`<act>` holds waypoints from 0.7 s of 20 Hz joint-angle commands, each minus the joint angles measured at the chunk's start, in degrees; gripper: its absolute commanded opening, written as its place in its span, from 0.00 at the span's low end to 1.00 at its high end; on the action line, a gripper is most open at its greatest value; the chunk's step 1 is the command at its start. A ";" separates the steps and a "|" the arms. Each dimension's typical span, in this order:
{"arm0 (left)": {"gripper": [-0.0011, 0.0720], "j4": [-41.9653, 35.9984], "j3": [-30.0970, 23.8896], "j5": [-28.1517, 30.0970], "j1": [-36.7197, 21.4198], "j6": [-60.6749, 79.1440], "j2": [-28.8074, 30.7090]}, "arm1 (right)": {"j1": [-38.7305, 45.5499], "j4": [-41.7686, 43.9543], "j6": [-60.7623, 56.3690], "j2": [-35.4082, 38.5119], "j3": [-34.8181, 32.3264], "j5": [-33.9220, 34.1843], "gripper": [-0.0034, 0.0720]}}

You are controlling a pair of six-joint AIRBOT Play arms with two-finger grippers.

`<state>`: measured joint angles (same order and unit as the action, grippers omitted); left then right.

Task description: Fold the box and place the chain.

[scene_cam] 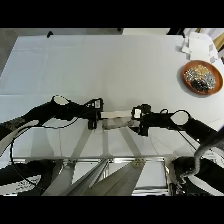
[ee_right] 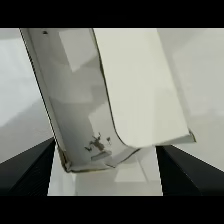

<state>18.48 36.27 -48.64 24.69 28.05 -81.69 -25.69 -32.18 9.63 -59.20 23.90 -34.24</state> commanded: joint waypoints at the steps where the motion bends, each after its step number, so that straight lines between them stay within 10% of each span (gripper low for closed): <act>1: 0.03 0.02 -0.02 -0.02 0.04 0.02 0.00 | 0.17 0.98 4.26 -2.84 1.57 -2.73 0.96; 14: 0.03 0.00 -0.02 -0.02 0.04 0.00 0.00 | 2.56 1.25 8.98 -5.33 1.64 -10.40 0.96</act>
<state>18.55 36.27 -48.86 24.71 28.10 -81.69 -23.55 -30.85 17.12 -63.57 25.47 -43.22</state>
